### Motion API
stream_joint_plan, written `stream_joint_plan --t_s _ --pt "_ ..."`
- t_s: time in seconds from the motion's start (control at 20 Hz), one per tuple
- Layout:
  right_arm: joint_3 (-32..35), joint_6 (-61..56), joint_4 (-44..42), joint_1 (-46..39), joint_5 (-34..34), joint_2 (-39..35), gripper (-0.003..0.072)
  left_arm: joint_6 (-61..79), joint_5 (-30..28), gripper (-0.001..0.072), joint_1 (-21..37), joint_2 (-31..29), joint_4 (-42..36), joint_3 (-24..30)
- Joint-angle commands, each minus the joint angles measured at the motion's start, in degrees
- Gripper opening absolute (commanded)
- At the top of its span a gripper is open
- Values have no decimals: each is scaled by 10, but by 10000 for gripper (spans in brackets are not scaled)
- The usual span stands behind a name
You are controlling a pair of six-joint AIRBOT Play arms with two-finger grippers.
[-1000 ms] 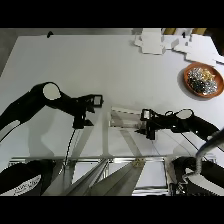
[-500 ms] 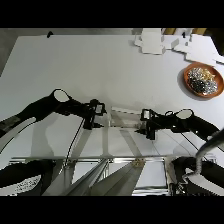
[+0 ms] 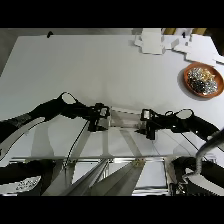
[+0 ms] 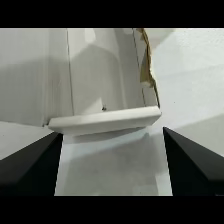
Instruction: Fold the box and place the chain.
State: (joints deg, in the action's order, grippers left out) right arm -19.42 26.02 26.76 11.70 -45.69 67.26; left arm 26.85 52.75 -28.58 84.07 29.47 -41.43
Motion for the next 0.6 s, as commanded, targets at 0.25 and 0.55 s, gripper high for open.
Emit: stream_joint_plan --t_s 0.25,0.55 --pt "0 0 0 0 0 0 296 2 -1 712 -16 12 -45 0" --pt "0 0 0 0 0 0 296 2 -9 711 -24 39 -55 0"
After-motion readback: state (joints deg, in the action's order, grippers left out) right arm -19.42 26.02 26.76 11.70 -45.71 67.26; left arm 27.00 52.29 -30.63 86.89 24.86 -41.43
